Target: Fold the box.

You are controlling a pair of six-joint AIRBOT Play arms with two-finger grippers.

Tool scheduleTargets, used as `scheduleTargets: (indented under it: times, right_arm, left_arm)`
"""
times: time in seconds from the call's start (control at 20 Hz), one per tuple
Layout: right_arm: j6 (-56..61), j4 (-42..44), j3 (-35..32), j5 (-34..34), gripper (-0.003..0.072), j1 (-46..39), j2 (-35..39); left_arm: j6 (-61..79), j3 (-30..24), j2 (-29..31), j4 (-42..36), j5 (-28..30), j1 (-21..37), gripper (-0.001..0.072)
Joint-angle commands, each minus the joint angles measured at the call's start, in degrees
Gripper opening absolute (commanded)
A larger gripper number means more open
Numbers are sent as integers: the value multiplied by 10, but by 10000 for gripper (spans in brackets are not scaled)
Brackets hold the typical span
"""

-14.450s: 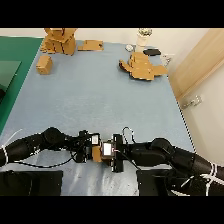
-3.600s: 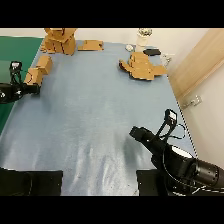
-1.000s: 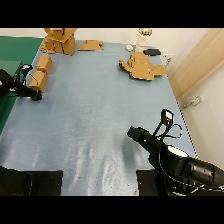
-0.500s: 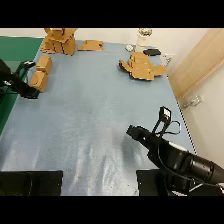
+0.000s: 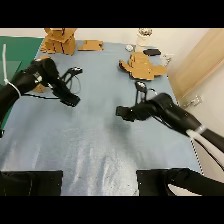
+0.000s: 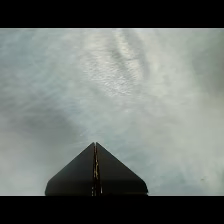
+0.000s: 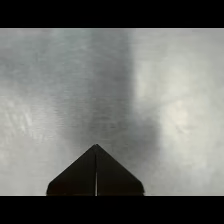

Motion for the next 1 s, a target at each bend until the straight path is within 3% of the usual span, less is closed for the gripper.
scheduleTargets:
  times: [0.0, 0.2, 0.95]
  right_arm:
    - [-135, 70, 106, -59, 1, -7, -111]
    - [-153, 73, 149, -56, 1, 13, -158]
    - [-152, 75, 150, -83, 2, 14, -159]
  left_arm:
    - [-70, 0, 1, -4, -2, -67, 11]
    - [-93, -2, 1, -25, -14, -84, 11]
    - [-96, -2, 0, -29, -33, -88, 14]
